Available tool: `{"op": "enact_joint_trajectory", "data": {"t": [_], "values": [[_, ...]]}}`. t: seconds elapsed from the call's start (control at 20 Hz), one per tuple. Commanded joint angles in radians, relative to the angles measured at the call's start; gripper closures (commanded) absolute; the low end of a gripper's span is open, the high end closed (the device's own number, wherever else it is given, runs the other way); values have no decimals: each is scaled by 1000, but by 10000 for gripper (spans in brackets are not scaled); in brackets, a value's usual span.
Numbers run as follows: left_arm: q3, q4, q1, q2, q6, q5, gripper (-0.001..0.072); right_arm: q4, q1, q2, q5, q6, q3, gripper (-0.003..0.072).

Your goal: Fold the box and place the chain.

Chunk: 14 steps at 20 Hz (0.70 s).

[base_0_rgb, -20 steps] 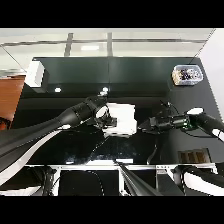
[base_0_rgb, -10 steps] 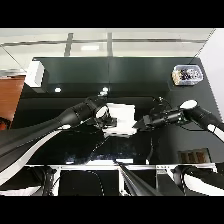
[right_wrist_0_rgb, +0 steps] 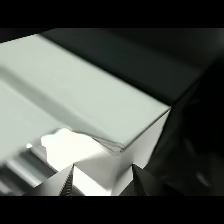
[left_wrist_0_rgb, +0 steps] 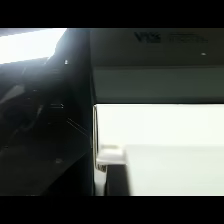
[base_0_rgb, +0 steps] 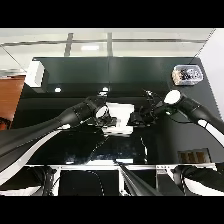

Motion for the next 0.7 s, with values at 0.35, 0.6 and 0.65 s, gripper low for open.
{"op": "enact_joint_trajectory", "data": {"t": [0.35,0.6,0.65], "values": [[1,3,0,0,0,-5,684,-515,247,-7,-34,602,98,332],[1,3,0,-1,0,-7,684,-657,332,-53,-42,776,134,333],[1,3,0,-1,0,-7,684,-686,345,-63,-43,811,144,340]]}}
